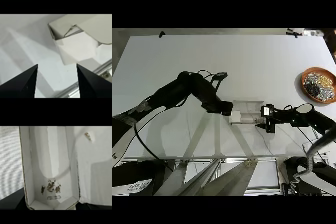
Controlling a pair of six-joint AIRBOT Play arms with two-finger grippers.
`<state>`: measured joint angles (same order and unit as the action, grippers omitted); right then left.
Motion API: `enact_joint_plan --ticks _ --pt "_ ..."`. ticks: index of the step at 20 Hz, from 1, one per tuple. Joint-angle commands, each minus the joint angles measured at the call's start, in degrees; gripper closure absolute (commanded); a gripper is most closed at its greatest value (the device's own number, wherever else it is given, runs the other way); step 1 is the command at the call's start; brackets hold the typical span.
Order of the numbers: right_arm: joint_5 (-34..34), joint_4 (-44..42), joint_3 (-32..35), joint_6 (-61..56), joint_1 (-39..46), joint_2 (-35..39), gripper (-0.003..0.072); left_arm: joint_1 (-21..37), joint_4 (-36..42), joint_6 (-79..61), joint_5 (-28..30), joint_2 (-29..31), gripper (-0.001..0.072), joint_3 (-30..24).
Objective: Fold the box and place the chain.
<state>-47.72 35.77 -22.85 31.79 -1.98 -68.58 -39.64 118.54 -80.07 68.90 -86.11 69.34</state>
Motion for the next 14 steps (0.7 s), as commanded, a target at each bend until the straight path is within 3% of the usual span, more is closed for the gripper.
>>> enact_joint_plan --ticks 1,5,9,14 --pt "0.0 0.0 0.0 0.0 0.0 0.0 0.025 -0.6 2.9 3.4 2.1 -2.8 0.0176 1.7" --pt "0.0 0.0 0.0 0.0 0.0 0.0 0.025 -2.0 0.4 7.0 -2.8 -2.8 0.0176 1.7" --pt "0.0 0.0 0.0 0.0 0.0 0.0 0.025 -4.3 -8.3 12.9 -3.2 -3.2 0.0176 1.7" --pt "0.0 0.0 0.0 0.0 0.0 0.0 0.025 -5.8 -8.0 16.5 -5.2 -3.2 0.0177 1.7"
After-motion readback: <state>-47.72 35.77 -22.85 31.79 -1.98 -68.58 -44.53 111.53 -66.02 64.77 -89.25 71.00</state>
